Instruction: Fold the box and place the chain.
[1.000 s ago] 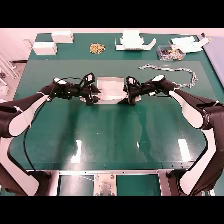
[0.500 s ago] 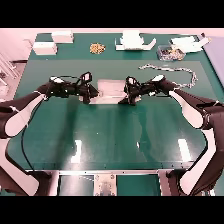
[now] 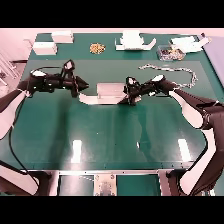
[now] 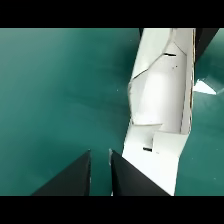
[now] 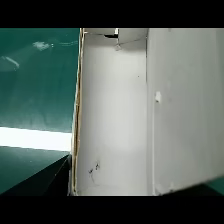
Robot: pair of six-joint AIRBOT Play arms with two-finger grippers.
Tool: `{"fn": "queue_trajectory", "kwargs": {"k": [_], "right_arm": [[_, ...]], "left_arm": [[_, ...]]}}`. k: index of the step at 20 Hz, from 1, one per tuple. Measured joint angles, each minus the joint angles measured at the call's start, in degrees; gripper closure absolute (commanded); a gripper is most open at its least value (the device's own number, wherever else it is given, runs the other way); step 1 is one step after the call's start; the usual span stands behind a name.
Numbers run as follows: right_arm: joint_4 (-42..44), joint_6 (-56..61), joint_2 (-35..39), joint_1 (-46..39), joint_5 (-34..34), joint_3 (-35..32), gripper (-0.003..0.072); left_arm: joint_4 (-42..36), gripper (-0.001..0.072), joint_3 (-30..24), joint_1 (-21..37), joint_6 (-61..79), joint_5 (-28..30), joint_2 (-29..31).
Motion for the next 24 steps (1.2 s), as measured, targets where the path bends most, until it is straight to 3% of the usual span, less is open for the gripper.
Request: {"fn": "queue_trajectory", "kwargs": {"k": [1,2,8,16,24], "right_arm": [[0.0,0.04,0.0,0.0,-0.02,0.0,0.0166],[0.02,0.07,0.0,0.0,-0.02,0.0,0.0166],[0.04,0.11,0.0,0.0,-0.07,0.0,0.0166],[0.04,0.11,0.0,0.0,-0.09,0.0,0.0166],[0.04,0.09,0.0,0.0,-0.09,0.0,0.0166]], "left_arm": [[0.76,0.0577,0.0,0.9,-2.36,-0.66,0.11],[1.77,0.0691,0.0,1.9,-5.25,-1.36,0.24],[7.72,0.0691,0.0,5.95,-25.03,-4.02,0.52],[16.33,0.0691,-0.11,6.43,-52.65,-4.96,0.52],[19.39,0.0691,-0.11,0.66,-63.63,-4.15,-2.95]]}}
